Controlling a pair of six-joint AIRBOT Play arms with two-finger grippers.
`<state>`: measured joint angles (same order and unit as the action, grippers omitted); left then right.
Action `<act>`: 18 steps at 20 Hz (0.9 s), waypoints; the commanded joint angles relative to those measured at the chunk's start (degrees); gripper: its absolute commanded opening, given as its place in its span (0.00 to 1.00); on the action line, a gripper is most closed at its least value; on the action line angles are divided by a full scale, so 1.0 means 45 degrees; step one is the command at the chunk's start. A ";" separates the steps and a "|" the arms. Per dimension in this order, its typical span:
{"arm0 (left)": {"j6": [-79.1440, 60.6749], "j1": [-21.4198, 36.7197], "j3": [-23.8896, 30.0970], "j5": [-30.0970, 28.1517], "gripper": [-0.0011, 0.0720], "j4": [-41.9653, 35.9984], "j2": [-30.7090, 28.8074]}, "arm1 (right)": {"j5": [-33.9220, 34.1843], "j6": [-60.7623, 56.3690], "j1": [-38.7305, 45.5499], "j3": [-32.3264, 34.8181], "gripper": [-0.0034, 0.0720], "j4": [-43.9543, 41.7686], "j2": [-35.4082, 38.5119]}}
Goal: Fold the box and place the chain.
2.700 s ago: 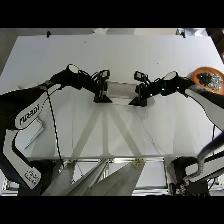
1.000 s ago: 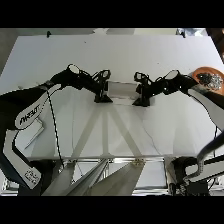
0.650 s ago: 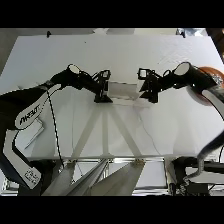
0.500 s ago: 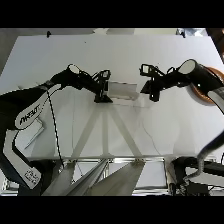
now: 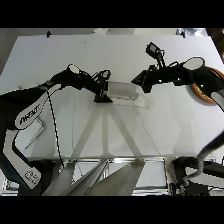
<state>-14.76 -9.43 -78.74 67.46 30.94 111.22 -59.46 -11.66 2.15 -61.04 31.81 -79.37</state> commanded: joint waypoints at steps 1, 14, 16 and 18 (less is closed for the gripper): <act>0.0000 0.0010 0.0005 0.0005 0.56 0.0000 0.0000 | -0.1705 -0.0131 -0.0010 -0.0010 0.05 -0.0063 0.0005; 0.0000 0.0015 0.0005 0.0000 0.45 0.0010 0.0000 | -0.0403 -0.1972 -0.0947 -0.0005 0.05 0.2263 -0.0758; 0.0000 0.0010 0.0005 0.0000 0.45 0.0010 0.0000 | 0.1073 -0.1972 -0.1642 -0.0005 0.05 0.2254 -0.1234; 0.0000 0.0010 0.0005 0.0000 0.44 0.0010 0.0000 | 0.2691 -0.1977 -0.2059 -0.0005 0.05 0.2113 -0.1409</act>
